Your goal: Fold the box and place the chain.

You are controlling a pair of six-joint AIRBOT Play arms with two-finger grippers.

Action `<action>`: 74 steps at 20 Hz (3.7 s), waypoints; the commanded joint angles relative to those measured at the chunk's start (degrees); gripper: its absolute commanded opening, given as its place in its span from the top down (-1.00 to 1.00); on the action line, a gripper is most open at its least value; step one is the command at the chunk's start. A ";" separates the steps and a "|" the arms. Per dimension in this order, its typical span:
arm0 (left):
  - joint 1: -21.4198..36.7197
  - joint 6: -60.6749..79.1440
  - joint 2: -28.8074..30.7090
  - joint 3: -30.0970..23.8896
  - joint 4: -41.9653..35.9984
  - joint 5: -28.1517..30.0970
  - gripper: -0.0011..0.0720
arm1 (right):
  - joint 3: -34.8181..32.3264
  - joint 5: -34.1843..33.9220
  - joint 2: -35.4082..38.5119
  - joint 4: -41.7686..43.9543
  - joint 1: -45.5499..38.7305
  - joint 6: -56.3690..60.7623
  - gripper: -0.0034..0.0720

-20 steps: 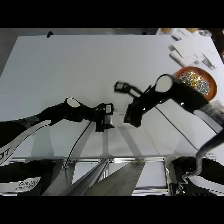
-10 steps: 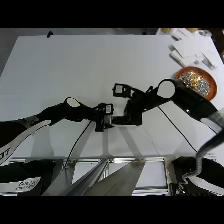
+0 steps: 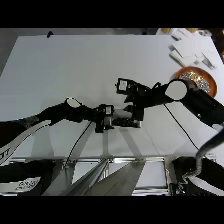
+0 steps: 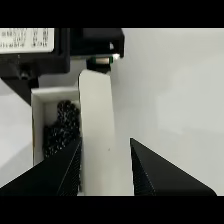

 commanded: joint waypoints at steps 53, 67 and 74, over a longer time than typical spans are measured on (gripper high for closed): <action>0.02 -0.02 0.07 0.04 -0.11 0.26 0.67 | -10.88 1.73 1.05 -3.67 2.58 -7.10 0.01; 0.02 -0.02 0.07 0.02 -0.11 0.26 0.67 | -10.88 -1.42 1.05 -6.56 2.58 -2.10 0.62; 0.02 -0.02 0.07 0.04 -0.11 0.26 0.67 | -10.88 -1.51 1.20 -6.49 2.54 -1.25 0.62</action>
